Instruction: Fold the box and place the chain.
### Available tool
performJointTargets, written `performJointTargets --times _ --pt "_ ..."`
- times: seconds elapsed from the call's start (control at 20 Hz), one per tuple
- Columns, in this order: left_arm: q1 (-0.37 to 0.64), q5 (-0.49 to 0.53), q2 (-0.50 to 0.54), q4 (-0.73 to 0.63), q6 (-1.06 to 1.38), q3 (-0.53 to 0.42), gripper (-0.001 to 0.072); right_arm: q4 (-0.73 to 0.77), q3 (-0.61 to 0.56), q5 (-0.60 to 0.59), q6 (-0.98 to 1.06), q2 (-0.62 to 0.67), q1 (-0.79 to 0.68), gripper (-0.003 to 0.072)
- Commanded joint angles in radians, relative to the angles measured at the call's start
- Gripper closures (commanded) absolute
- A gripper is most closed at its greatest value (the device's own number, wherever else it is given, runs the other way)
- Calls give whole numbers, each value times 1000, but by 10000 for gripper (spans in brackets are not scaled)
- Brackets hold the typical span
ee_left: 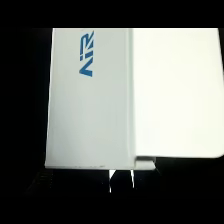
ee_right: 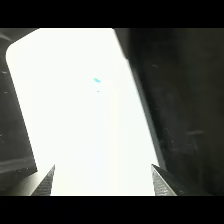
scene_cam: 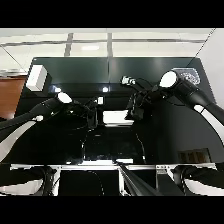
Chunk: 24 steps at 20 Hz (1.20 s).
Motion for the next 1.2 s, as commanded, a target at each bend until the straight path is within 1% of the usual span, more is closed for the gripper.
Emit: performJointTargets --times 0.0,0.15,0.2,0.25,0.3,0.35,0.4,0.5,0.55,0.6,0.65,1.15 --pt "0 2 -1 0 0 0 371 2 -2 1 -26 -1 14 9" --pt "0 2 -1 0 0 0 371 -15 -2 -25 -26 -1 14 10" --pt "0 2 -1 0 0 0 371 -26 -2 -26 -26 -1 14 63" --pt "0 2 -1 0 0 0 371 -28 -2 -24 -26 -1 14 162" --pt "0 2 -1 0 0 0 371 -28 -2 -20 -26 -1 14 216" --pt "0 2 -1 0 0 0 371 -28 -2 -21 -26 -1 15 242" --pt "0 2 -1 0 0 0 370 -28 -2 -20 -25 -1 15 393" --pt "0 2 -1 0 0 0 371 -30 -2 -26 -25 -1 15 393" --pt "0 2 -1 0 0 0 371 -30 -2 -29 -25 -1 15 432" --pt "0 2 -1 0 0 0 371 -30 -2 -29 -25 -1 15 534" --pt "0 2 -1 0 0 0 371 -31 -2 -25 -25 -1 15 562" --pt "0 2 -1 0 0 0 371 -50 -2 2 -25 -1 19 559"
